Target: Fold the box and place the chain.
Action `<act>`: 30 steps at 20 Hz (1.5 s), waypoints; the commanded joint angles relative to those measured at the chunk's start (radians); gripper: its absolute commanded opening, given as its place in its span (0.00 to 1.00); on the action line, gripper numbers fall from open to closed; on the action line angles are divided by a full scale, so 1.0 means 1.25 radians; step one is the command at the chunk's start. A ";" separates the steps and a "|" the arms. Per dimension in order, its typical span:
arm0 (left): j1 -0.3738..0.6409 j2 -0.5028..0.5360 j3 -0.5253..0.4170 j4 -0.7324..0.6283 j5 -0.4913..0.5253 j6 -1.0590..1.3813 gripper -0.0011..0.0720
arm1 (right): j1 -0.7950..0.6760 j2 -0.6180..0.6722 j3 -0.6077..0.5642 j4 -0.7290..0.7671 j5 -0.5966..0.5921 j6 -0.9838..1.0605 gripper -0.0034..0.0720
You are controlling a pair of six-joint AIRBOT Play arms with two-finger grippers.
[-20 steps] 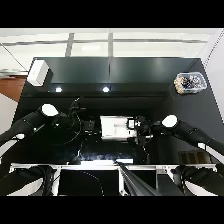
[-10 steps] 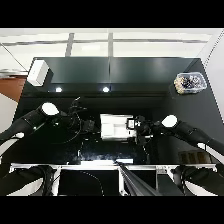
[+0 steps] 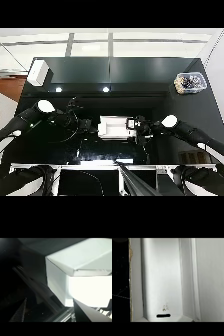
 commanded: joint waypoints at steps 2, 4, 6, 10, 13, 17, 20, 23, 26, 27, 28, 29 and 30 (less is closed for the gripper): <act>0.005 0.013 0.015 -0.013 -0.020 0.000 0.96 | 0.000 0.000 0.000 0.000 0.001 0.001 0.76; -0.018 0.013 0.015 -0.021 0.001 -0.004 0.96 | 0.000 0.000 0.000 0.000 0.001 0.001 0.76; -0.079 0.010 0.013 0.011 0.107 -0.081 0.96 | 0.000 0.000 0.000 0.000 0.001 0.001 0.76; -0.211 0.008 0.013 0.131 0.239 -0.227 0.95 | 0.000 0.000 0.000 0.000 0.001 0.002 0.76; -0.229 0.008 0.013 0.231 0.240 -0.329 0.94 | 0.000 0.000 0.000 0.000 0.001 0.002 0.76; -0.263 0.008 0.029 0.289 0.251 -0.426 0.93 | 0.000 0.000 0.000 0.000 0.001 0.002 0.76; -0.362 0.006 0.085 0.511 0.244 -0.628 0.93 | 0.000 0.000 0.000 0.000 -0.005 0.010 0.76; -0.452 -0.022 0.139 0.638 0.211 -0.752 0.46 | 0.000 0.000 0.000 0.000 -0.005 0.010 0.76; -0.488 -0.057 0.181 0.638 0.187 -0.800 0.46 | 0.000 0.000 0.000 0.000 -0.005 0.010 0.76; -0.488 -0.071 0.193 0.637 0.161 -0.814 0.46 | 0.000 0.000 0.000 0.000 -0.005 0.010 0.76; -0.488 -0.084 0.204 0.638 0.127 -0.814 0.47 | 0.000 0.000 0.000 0.000 -0.005 0.010 0.76; -0.488 -0.093 0.213 0.639 0.105 -0.814 0.47 | 0.000 0.000 0.000 0.000 -0.005 0.010 0.76; -0.488 -0.099 0.217 0.640 0.094 -0.815 0.47 | 0.000 0.000 0.000 -0.001 -0.005 0.010 0.76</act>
